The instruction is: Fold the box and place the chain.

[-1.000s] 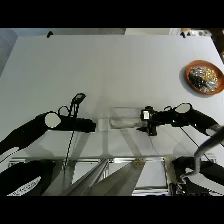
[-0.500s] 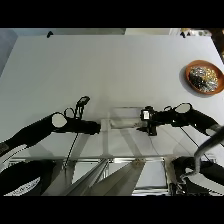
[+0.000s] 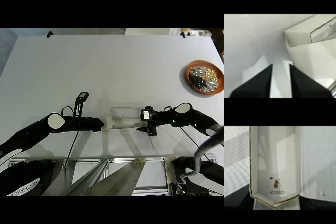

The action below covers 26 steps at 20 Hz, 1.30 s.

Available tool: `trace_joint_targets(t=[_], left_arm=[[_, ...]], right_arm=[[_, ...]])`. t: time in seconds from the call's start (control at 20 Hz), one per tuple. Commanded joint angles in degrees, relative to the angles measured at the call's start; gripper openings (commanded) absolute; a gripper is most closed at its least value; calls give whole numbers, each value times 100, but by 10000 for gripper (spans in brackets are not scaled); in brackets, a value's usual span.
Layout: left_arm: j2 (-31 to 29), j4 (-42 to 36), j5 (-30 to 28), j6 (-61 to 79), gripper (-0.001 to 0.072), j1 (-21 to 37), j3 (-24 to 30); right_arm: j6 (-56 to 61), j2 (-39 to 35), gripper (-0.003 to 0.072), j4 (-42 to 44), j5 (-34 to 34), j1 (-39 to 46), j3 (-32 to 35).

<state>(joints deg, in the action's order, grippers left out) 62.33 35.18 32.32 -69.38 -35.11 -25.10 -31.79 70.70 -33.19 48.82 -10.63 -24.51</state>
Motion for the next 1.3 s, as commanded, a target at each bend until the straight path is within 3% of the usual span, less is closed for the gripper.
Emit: trace_joint_targets(t=[0.0,0.55,0.65,0.75,0.9,1.25], left_arm=[[-37,-61,-101,20,348,-7,-48],[216,-225,-63,11,358,-282,-398],[295,-219,-68,9,425,-352,-505],[304,-216,-79,7,428,-422,-610],[354,-214,-83,-153,513,-584,-719],[828,293,-55,-1165,570,-881,-1104]], right_arm=[[2,2,399,2,0,-2,0],[2,2,399,2,0,-2,0],[2,2,399,2,0,-2,0],[4,2,399,2,0,-2,0],[2,2,399,2,0,-2,0],[2,2,399,2,0,-2,0]])
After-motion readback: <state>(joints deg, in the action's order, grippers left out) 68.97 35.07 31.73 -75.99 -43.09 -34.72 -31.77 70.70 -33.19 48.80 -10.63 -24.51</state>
